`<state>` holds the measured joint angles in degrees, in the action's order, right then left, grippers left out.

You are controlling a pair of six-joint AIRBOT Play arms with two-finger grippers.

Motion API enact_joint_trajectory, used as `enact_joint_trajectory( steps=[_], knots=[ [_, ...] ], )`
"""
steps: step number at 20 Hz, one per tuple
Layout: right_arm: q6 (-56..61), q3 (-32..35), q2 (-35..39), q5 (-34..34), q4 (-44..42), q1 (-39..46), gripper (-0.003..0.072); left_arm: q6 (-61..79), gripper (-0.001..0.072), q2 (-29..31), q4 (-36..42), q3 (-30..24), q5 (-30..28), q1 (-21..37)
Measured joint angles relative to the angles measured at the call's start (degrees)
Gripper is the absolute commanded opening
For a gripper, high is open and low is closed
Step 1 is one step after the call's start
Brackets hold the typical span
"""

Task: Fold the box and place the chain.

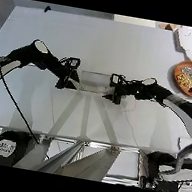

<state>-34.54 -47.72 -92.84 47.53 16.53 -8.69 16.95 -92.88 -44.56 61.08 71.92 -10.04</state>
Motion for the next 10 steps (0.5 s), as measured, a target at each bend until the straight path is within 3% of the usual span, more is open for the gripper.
enact_joint_trajectory(
  steps=[4,6,10],
  knots=[
    [0.0,0.0,0.0,0.0,0.0,0.0,0.0540,2.4,0.0335,-0.2,0.3,0.0,-0.3,0.1],
    [0.0,0.0,0.0,0.0,0.0,0.0,0.0540,2.9,0.0258,-0.5,0.4,0.0,-0.8,0.1],
    [0.0,0.0,0.0,0.0,0.0,0.0,0.0540,3.5,0.0248,-0.8,1.3,0.0,-1.2,0.1]
  ],
)
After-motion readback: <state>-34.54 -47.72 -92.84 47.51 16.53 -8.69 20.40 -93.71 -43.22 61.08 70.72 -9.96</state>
